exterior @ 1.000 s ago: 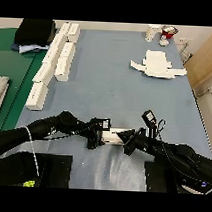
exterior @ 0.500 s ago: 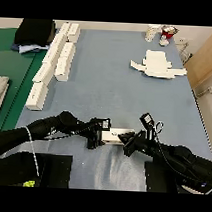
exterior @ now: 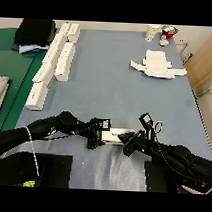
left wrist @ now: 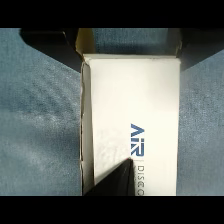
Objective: Fold the box.
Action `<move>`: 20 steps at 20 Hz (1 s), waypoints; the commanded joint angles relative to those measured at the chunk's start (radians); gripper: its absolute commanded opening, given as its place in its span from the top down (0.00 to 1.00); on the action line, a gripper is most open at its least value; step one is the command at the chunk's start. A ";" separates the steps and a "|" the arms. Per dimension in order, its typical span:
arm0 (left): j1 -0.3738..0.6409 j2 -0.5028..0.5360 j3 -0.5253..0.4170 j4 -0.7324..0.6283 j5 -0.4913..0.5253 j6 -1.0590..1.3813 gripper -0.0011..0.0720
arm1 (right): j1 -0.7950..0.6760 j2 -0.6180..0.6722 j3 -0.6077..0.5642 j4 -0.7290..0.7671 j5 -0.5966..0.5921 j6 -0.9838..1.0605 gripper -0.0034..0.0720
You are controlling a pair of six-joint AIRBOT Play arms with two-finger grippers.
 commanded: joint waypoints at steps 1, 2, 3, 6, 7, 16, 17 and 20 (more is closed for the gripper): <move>0.000 0.000 0.001 0.000 0.000 0.000 0.32 | 0.011 0.027 0.001 -0.027 -0.017 0.000 0.95; 0.000 0.000 0.001 0.000 0.000 0.000 0.32 | 0.011 0.040 0.001 -0.037 -0.017 0.000 0.95; 0.000 0.000 0.001 0.000 0.000 0.000 0.32 | 0.011 0.050 0.001 -0.050 -0.016 0.000 0.95; 0.000 0.000 0.001 0.000 0.000 0.000 0.32 | 0.011 0.070 0.001 -0.083 -0.016 0.000 0.95; 0.000 0.000 0.001 0.000 0.000 0.000 0.32 | 0.011 0.077 0.001 -0.086 -0.016 0.000 0.95; 0.000 0.000 0.001 0.000 0.000 0.000 0.32 | 0.011 0.098 0.001 -0.131 0.000 -0.064 0.95; 0.000 0.000 0.001 0.000 0.000 0.000 0.32 | 0.011 0.098 0.001 -0.130 0.009 -0.081 0.95; 0.000 0.000 0.001 0.000 0.000 0.000 0.32 | 0.011 0.097 0.001 -0.130 0.012 -0.122 0.95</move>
